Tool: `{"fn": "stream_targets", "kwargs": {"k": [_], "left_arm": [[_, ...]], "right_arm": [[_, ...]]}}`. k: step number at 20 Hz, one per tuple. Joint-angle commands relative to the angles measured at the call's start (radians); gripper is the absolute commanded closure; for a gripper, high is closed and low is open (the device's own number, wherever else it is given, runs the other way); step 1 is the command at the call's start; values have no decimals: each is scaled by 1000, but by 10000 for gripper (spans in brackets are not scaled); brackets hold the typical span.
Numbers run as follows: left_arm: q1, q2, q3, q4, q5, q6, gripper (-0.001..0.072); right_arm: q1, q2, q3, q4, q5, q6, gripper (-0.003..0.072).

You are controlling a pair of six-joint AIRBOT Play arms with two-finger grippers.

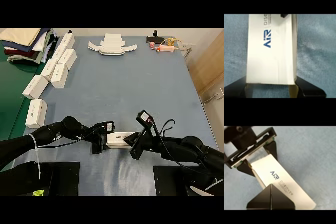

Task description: Fold the box.

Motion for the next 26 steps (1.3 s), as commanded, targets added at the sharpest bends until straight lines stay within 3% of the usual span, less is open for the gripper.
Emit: {"fn": "stream_targets", "kwargs": {"k": [1,11,26], "left_arm": [[0,0,1,0,0,0,351],[0,0,1,0,0,0,351],[0,0,1,0,1,0,351]], "right_arm": [[13,52,-105,51,142,40,686],[20,7,-165,52,156,58,686],[20,28,-138,43,142,56,685]]}}
